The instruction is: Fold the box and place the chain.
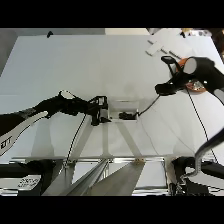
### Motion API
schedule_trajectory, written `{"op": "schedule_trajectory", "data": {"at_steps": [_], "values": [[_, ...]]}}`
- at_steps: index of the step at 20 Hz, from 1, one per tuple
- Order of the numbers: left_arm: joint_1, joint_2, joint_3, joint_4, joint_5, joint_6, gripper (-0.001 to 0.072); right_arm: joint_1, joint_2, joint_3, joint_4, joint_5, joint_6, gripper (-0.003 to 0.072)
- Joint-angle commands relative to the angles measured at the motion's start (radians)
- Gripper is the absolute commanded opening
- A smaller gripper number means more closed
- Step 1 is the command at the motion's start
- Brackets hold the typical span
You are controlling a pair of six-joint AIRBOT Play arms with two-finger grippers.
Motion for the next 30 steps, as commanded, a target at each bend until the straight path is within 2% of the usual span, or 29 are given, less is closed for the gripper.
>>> {"op": "schedule_trajectory", "data": {"at_steps": [1,6,10,13,18,21,25,30], "values": [[0.000,0.000,0.000,0.000,0.000,0.000,0.0069,0.001,0.174,0.001,0.059,0.051,-0.039,0.0017],[0.000,0.000,0.000,0.000,0.000,0.000,0.0069,0.043,0.400,0.001,0.137,0.095,-0.078,0.0017],[0.000,0.000,0.000,0.000,0.000,0.000,0.0069,0.165,0.489,0.000,0.192,0.098,-0.079,0.0017],[0.000,0.000,0.000,0.000,0.000,0.000,0.0069,0.277,0.493,-0.002,0.245,0.027,-0.079,0.0017],[0.000,0.000,0.000,0.000,0.000,0.000,0.0069,0.421,0.464,-0.005,0.245,-0.099,-0.079,0.0017],[0.000,0.000,0.000,0.000,0.000,0.000,0.0069,0.482,0.438,-0.005,0.245,-0.223,-0.079,0.0017],[0.000,0.000,0.000,0.000,0.000,0.000,0.0069,0.537,0.406,-0.005,0.245,-0.319,-0.087,0.0017],[0.000,0.000,0.000,0.000,0.000,0.000,0.0069,0.551,0.360,-0.005,0.274,-0.366,-0.089,0.0016]]}}
